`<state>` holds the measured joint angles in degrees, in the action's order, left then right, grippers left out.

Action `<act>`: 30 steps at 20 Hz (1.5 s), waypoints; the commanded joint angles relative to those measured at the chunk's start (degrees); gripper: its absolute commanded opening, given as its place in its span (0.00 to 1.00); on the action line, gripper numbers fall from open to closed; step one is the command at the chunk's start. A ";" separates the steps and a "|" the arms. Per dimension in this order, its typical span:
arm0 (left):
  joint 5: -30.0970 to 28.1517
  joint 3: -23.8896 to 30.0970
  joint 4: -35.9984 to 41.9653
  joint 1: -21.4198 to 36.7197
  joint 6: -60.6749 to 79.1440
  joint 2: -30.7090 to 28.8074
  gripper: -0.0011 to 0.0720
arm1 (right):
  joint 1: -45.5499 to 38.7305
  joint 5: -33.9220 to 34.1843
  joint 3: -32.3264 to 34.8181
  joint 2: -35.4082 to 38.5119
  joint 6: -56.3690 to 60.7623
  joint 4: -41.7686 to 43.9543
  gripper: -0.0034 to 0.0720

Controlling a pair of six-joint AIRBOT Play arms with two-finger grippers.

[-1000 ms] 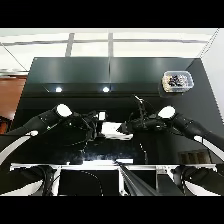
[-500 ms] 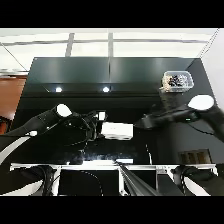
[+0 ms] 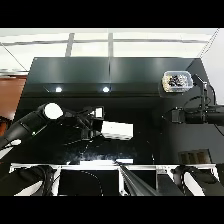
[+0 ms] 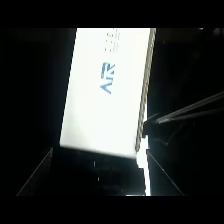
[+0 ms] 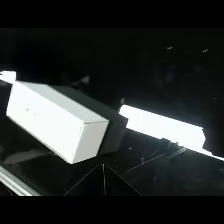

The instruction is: Fold the box and place the chain.

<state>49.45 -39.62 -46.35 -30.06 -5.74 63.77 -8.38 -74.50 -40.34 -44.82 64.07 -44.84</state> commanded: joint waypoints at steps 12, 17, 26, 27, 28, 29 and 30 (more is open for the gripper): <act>2.34 -16.90 4.92 -9.86 -6.75 18.73 0.98 | -1.14 1.44 -0.04 0.44 0.02 -0.87 0.06; 4.07 -16.90 4.85 -9.88 -6.75 19.10 0.98 | -1.14 1.70 -0.04 0.44 -0.50 -0.87 0.06; 5.07 -16.90 4.52 -9.94 -8.20 20.17 0.99 | -1.14 3.43 0.07 0.39 -1.11 -0.90 0.06; 4.98 -16.90 3.91 -10.32 -8.20 20.22 0.99 | -1.14 3.45 0.07 0.39 -1.33 -0.90 0.06; 4.96 -16.90 2.80 -10.67 -8.17 20.22 0.99 | -1.14 3.65 0.07 0.39 -1.33 -0.90 0.06; 4.68 -16.90 1.36 -11.10 -8.20 20.22 0.99 | -1.14 3.91 0.07 0.39 -1.36 -0.92 0.06; 4.39 -16.90 0.28 -11.56 -8.20 20.24 0.99 | -1.14 4.22 0.07 0.37 -1.36 -0.92 0.06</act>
